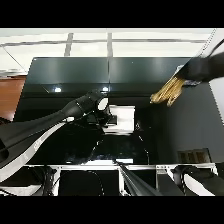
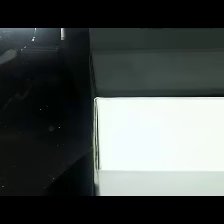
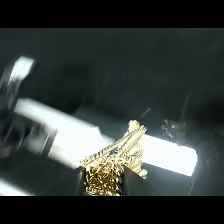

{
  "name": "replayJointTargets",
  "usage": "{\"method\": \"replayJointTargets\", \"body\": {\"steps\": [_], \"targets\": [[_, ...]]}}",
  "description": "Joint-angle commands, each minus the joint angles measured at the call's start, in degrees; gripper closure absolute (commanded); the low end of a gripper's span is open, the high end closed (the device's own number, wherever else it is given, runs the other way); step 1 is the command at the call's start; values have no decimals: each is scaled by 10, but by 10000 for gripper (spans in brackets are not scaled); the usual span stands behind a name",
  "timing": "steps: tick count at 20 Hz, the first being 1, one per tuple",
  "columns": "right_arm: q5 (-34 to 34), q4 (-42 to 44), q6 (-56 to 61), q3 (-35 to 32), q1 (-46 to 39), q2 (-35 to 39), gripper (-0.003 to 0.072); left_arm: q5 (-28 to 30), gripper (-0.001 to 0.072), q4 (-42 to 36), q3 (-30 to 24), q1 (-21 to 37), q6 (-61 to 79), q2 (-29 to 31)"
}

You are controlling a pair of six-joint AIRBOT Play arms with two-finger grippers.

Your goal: Fold the box and place the chain.

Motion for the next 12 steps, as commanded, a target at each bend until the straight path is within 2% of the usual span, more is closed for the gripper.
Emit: {"method": "replayJointTargets", "body": {"steps": [1, 3, 6, 10, 12], "targets": [[-29, 45, -8, -81, 94, 15, 676, 0, 684, 0, 0, 0, 0, 0], [-69, 82, -8, -113, 131, 15, 676, 0, 684, 0, 0, 0, 0, 0], [-133, 87, -8, -166, 182, 9, 676, 0, 683, 0, 0, 0, 0, 0], [-272, 85, 11, -243, 228, -8, 674, 2, 684, 0, 0, 0, 0, 0], [-314, 84, 17, -271, 236, -21, 674, 2, 684, 0, 0, 0, 0, 0]]}}
